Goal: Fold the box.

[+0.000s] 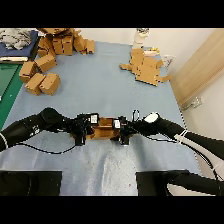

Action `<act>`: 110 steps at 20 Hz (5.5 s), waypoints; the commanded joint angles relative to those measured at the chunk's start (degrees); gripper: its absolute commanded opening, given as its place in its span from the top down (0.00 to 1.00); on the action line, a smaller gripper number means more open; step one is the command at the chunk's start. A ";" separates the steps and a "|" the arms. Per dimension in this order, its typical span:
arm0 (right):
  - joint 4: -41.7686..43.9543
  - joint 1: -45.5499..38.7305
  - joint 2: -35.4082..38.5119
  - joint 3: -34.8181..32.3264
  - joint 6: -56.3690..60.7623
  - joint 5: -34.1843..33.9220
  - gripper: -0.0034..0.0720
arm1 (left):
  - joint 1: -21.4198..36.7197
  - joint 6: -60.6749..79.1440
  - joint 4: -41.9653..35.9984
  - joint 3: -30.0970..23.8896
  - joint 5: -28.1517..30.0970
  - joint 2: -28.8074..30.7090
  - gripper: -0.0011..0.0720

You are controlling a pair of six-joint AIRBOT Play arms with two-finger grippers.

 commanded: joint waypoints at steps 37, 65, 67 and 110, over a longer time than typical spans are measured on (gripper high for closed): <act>0.09 0.04 -0.04 -0.02 0.04 0.46 0.35 | 21.18 -87.32 17.20 -8.61 -12.46 14.40 0.97; 0.24 0.07 -0.04 -0.02 0.04 1.29 0.35 | 10.25 -74.60 -7.63 -7.52 -9.25 7.13 0.97; 0.24 0.07 -0.04 -0.02 0.04 1.31 0.35 | 10.27 -74.55 -8.90 -7.50 -9.18 7.13 0.97; 0.22 0.07 -0.04 -0.02 0.04 1.42 0.35 | 14.08 -60.43 -15.72 -7.10 -4.79 7.48 0.97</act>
